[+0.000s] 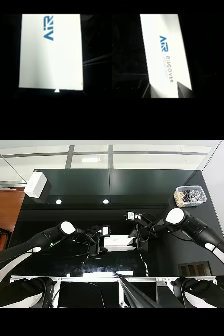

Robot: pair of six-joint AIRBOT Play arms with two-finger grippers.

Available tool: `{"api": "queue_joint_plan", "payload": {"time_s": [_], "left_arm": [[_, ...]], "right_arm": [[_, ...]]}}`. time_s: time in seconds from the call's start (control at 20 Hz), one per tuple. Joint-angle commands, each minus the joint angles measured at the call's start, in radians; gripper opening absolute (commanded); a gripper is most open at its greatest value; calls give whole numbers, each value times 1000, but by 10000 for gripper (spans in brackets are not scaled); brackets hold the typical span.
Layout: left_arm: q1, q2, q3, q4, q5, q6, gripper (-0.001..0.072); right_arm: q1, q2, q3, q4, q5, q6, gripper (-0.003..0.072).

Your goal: Fold the box and place the chain.

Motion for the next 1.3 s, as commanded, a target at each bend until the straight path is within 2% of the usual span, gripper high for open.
{"api": "queue_joint_plan", "payload": {"time_s": [0.0,0.55,0.7,0.85,0.95,1.0,1.05,1.15,1.25], "left_arm": [[0,0,0,0,3,-1,393],[0,0,0,0,3,-1,392],[0,0,0,0,3,-1,392],[0,0,0,0,2,-1,393],[0,0,0,0,2,-1,393],[0,0,0,0,3,-1,392],[0,0,0,0,2,-1,392],[0,0,0,0,2,-1,392],[0,0,0,0,3,-1,392]], "right_arm": [[1,0,-2,1,-1,8,387],[1,0,-14,-22,-6,56,385],[0,6,-11,17,-5,84,385],[-9,57,19,20,11,197,377],[-48,102,35,21,69,378,362],[-77,113,34,20,115,475,167],[-112,112,23,39,177,539,17],[-160,112,-56,188,201,551,17],[-162,105,-145,414,142,551,17]]}}
